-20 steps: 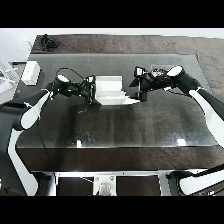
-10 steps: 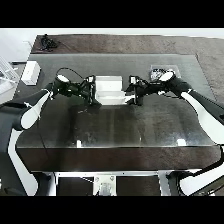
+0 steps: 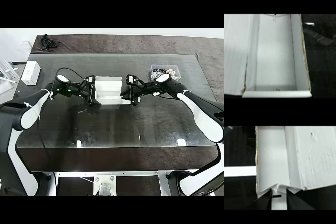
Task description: Fold the box and place the chain.
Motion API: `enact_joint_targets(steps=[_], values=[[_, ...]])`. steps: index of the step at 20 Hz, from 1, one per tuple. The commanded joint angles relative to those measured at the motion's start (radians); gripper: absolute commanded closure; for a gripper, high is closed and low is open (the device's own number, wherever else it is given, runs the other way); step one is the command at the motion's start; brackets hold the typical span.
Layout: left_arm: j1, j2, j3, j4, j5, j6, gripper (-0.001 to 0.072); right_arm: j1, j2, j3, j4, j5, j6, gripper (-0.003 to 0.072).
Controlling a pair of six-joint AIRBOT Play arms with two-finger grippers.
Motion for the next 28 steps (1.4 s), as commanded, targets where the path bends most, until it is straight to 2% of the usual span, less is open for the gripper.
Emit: enact_joint_targets(steps=[1, 5, 6, 9, 10, 12, 13, 20, 21, 22, 23, 26, 27, 28], values=[[-0.001, -0.001, 0.0, 0.0, 0.002, 0.0, 0.018, 0.02, -0.021, 0.0, 0.089, -0.006, -0.046, 0.0468], [-0.001, -0.001, 0.0, 0.0, 0.001, 0.0, 0.018, 0.036, -0.052, 0.0, 0.089, -0.008, -0.046, 0.0466], [-0.001, -0.001, 0.0, 0.0, 0.001, 0.0, 0.018, 0.035, -0.059, 0.0, 0.089, -0.008, -0.047, 0.0442], [-0.001, -0.001, 0.0, 0.0, 0.001, 0.0, 0.018, 0.034, -0.063, 0.0, 0.089, -0.008, -0.059, 0.022], [-0.001, -0.001, 0.0, 0.0, 0.001, 0.0, 0.018, 0.034, -0.063, 0.0, 0.089, -0.007, -0.076, 0.008], [-0.001, -0.001, 0.0, 0.0, 0.001, 0.0, 0.018, 0.034, -0.063, 0.0, 0.085, -0.006, -0.08, 0.0049], [-0.001, -0.001, 0.0, 0.0, 0.001, 0.0, 0.018, 0.034, -0.063, 0.0, 0.079, -0.009, -0.103, -0.0034], [-0.001, -0.001, 0.0, 0.0, 0.001, 0.0, 0.018, 0.033, -0.063, 0.001, 0.077, -0.006, -0.109, -0.0034], [-0.001, -0.001, 0.0, 0.0, 0.002, 0.0, 0.018, 0.028, -0.063, 0.001, 0.072, -0.005, -0.105, 0.013], [-0.001, -0.001, 0.0, 0.0, 0.001, 0.0, 0.018, 0.021, -0.063, 0.001, 0.06, -0.006, -0.093, 0.0401], [-0.001, -0.001, 0.0, 0.0, 0.001, 0.0, 0.018, 0.01, -0.063, 0.001, 0.055, -0.001, -0.072, 0.0491], [-0.001, -0.001, 0.0, 0.0, 0.001, 0.0, 0.018, -0.03, -0.051, 0.002, 0.046, 0.049, -0.037, 0.0502], [-0.001, -0.001, 0.0, 0.0, 0.001, 0.0, 0.018, -0.042, -0.04, 0.002, 0.042, 0.069, -0.036, 0.0589], [-0.001, -0.001, 0.0, 0.0, 0.002, 0.0, 0.018, -0.053, -0.03, 0.002, 0.041, 0.086, -0.025, 0.0637]])
